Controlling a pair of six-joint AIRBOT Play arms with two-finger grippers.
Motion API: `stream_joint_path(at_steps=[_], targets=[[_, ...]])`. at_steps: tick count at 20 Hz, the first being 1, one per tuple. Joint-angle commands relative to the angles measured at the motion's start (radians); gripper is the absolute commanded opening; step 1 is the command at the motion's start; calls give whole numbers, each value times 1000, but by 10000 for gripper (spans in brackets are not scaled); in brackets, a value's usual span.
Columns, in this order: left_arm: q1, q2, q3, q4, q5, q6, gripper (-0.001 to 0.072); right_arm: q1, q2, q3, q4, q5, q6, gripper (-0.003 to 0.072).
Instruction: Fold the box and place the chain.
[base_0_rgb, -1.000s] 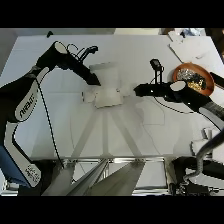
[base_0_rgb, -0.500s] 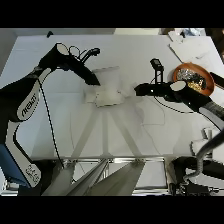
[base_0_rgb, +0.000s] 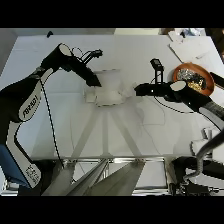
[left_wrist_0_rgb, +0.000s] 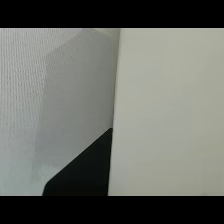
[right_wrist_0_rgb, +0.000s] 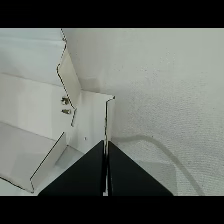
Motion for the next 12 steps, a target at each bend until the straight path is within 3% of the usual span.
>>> stream_joint_path(at_steps=[1, 7, 8, 10, 12], targets=[[-1, 2, 0, -2, 1, 3, 9, 1, 1, 0, 1, 1, 0, 9], [-1, 2, 0, -10, -5, 3, 13, 1, 1, 0, 5, -4, 0, 12], [-1, 2, 0, -13, -4, 3, 13, 1, 2, 0, 5, -6, 6, 83], [-1, 5, 0, -23, -12, 2, 8, 1, 22, 2, 20, -2, 9, 378], [-1, 23, 0, -21, -19, -14, 7, 0, 81, 2, 21, -6, 8, 404]])
